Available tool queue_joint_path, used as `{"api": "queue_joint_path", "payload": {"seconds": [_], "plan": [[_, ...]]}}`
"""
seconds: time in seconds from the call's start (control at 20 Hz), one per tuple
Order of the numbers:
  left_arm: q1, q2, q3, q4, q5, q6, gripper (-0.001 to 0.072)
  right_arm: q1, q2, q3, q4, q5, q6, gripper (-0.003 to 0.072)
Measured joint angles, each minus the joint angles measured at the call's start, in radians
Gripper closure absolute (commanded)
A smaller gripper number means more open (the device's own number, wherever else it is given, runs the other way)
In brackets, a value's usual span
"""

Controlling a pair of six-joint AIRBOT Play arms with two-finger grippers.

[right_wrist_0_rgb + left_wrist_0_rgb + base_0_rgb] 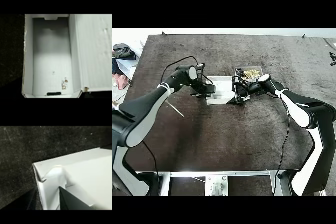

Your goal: Fold the box and place the chain.

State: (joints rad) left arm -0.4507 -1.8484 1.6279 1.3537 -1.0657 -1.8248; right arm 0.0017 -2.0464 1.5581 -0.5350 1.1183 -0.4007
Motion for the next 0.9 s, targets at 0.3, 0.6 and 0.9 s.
{"api": "queue_joint_path", "payload": {"seconds": [0.3,0.6,0.9], "plan": [[-0.051,-0.089,0.144,0.155,-0.117,-0.150,0.0420,0.000,0.000,0.000,0.000,0.000,0.000,0.0151],[-0.071,-0.148,0.206,0.260,-0.186,-0.251,0.0430,0.000,0.000,0.000,0.000,0.002,0.000,0.0151],[-0.078,-0.165,0.215,0.298,-0.193,-0.296,0.0667,0.002,0.000,0.000,0.003,0.000,0.000,0.0151]]}}
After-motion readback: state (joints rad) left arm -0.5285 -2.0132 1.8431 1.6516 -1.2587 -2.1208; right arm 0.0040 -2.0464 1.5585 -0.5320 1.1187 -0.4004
